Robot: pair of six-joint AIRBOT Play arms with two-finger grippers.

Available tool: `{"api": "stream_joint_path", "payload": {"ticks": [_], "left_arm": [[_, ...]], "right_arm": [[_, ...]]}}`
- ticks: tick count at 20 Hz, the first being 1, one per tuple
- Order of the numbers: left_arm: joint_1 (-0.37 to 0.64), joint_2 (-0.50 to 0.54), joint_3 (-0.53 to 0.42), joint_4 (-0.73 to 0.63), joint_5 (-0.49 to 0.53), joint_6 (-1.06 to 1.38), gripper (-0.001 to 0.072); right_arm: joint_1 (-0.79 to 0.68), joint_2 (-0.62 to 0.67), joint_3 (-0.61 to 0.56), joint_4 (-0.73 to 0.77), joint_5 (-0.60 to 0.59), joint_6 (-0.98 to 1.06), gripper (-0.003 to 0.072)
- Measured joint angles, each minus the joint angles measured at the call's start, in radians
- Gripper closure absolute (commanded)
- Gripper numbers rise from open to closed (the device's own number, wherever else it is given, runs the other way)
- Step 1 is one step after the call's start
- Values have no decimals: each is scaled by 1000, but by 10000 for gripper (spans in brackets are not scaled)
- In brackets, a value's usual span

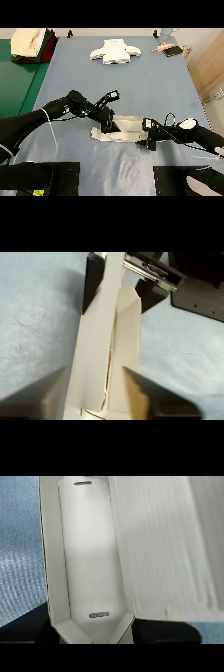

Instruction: Fold the box.

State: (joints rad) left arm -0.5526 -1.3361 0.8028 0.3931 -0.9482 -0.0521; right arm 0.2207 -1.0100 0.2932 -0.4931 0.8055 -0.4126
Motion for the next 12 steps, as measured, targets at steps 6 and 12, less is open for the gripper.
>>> {"api": "stream_joint_path", "payload": {"ticks": [6,12], "left_arm": [[74,144,0,212,-93,-386,692],[-19,204,23,201,-170,-674,693]], "right_arm": [[0,0,0,0,0,0,170],[0,0,0,0,0,0,170]]}}
